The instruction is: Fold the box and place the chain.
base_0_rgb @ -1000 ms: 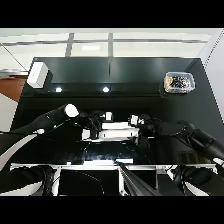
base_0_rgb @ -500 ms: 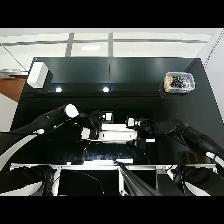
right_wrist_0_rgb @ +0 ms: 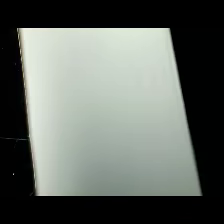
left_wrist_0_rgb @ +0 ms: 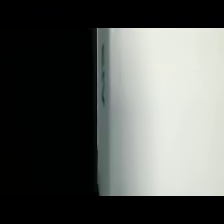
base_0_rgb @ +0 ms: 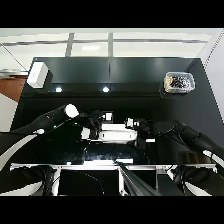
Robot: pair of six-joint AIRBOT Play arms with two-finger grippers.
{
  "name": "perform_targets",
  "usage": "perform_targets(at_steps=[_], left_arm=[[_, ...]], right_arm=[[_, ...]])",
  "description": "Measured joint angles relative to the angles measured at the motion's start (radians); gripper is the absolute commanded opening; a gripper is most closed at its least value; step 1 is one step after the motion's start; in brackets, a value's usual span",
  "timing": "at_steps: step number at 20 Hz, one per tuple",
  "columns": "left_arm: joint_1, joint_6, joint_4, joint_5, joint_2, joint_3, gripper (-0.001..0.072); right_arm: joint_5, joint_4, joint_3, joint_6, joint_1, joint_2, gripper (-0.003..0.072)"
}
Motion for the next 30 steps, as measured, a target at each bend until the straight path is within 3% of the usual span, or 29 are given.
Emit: perform_targets(at_steps=[17, 18, 19, 23, 24, 26, 28, 30], left_arm=[[0.0, -0.001, 0.0, 0.0, 0.0, 0.0, 0.0027], [0.0, -0.001, 0.0, 0.0, 0.0, 0.0, 0.0027], [0.0, -0.001, 0.0, 0.0, 0.0, 0.0, 0.0027], [0.0, 0.0, 0.0, -0.001, 0.0, 0.0, 0.0032], [0.0, 0.0, 0.0, -0.002, 0.0, 0.0, 0.0117], [0.0, -0.006, 0.007, -0.008, 0.0, 0.0, 0.0401], [0.004, -0.03, 0.005, -0.005, 0.004, 0.0, 0.0537], [0.016, -0.077, 0.018, -0.007, 0.02, 0.0, 0.0576]], right_arm=[[0.019, -0.033, -0.006, -0.001, -0.001, -0.031, 0.0706], [0.019, -0.037, -0.006, -0.001, -0.001, -0.031, 0.0698], [0.019, -0.04, -0.006, -0.001, -0.001, -0.031, 0.0569], [0.022, -0.043, -0.007, 0.0, -0.001, -0.032, 0.0541], [0.022, -0.044, -0.007, 0.0, -0.001, -0.031, 0.0541], [0.021, -0.047, -0.007, 0.0, -0.001, -0.031, 0.0541], [0.02, -0.047, -0.007, 0.0, -0.001, -0.031, 0.0541], [0.019, -0.047, -0.007, 0.0, -0.001, -0.031, 0.0541]])
